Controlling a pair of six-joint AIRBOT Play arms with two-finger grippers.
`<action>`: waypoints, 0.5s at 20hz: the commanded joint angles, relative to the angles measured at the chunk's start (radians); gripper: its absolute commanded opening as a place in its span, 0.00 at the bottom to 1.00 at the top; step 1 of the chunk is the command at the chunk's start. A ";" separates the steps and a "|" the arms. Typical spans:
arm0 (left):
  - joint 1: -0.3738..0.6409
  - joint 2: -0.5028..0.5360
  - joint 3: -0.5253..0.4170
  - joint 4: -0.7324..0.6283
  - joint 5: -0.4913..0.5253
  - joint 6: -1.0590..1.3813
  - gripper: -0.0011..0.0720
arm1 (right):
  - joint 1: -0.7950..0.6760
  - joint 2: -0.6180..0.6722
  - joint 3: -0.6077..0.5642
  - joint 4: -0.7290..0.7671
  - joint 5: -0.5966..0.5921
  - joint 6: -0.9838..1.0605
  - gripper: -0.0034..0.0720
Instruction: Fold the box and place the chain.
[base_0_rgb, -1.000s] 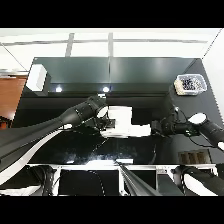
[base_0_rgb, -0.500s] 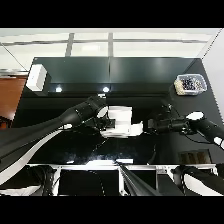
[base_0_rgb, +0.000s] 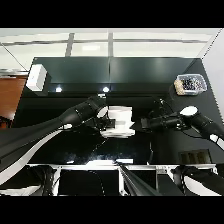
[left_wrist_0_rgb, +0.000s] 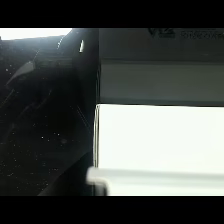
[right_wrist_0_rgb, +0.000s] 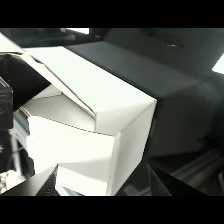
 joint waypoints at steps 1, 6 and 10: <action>0.001 -0.001 0.000 0.000 0.000 0.000 0.05 | 0.075 -0.001 0.026 -0.037 -0.073 0.084 0.91; 0.001 -0.001 0.000 0.000 0.000 0.000 0.05 | 0.113 -0.001 0.033 -0.055 -0.112 0.175 0.78; 0.001 -0.001 0.000 0.000 0.000 0.000 0.05 | 0.170 -0.001 0.080 -0.123 -0.135 0.257 0.77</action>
